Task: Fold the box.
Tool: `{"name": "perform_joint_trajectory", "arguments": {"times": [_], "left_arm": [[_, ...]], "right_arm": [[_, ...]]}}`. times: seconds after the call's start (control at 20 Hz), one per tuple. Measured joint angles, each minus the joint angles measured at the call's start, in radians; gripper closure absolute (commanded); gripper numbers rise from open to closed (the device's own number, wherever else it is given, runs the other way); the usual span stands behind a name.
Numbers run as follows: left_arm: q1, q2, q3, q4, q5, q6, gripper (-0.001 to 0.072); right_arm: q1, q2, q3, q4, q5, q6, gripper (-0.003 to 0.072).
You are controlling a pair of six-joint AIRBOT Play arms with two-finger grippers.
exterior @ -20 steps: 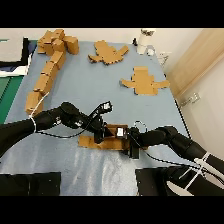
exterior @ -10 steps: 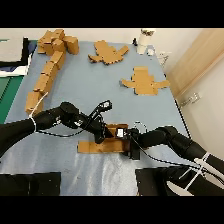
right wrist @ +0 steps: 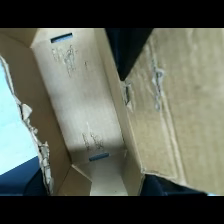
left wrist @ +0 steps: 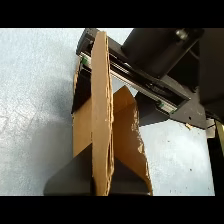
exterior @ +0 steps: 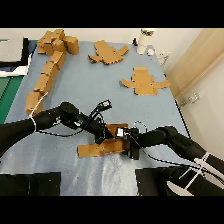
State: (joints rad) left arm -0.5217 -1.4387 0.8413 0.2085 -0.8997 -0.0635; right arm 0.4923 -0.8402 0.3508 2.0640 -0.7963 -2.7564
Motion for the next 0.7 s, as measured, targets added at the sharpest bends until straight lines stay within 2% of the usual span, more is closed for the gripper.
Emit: {"name": "perform_joint_trajectory", "arguments": {"times": [0.4,0.45,0.5,0.55,0.7], "left_arm": [[0.0,-0.002,0.0,0.0,0.0,0.002,0.0697],[0.0,-0.002,0.0,0.0,0.0,0.003,0.0697],[0.0,-0.002,0.0,0.0,0.0,0.003,0.0697],[-0.001,-0.002,0.0,0.003,0.0,0.003,0.0697],[-0.001,-0.002,0.0,0.003,0.0,0.003,0.0697]], "right_arm": [[0.0,0.0,0.0,-0.011,0.005,0.0,-0.0002],[0.0,0.0,0.0,-0.013,0.006,0.0,0.0016],[0.0,0.0,0.0,-0.015,0.007,-0.001,0.014],[0.0,0.0,0.0,-0.017,0.008,-0.001,0.0174],[0.0,0.0,0.0,-0.022,0.008,-0.001,0.017]]}}
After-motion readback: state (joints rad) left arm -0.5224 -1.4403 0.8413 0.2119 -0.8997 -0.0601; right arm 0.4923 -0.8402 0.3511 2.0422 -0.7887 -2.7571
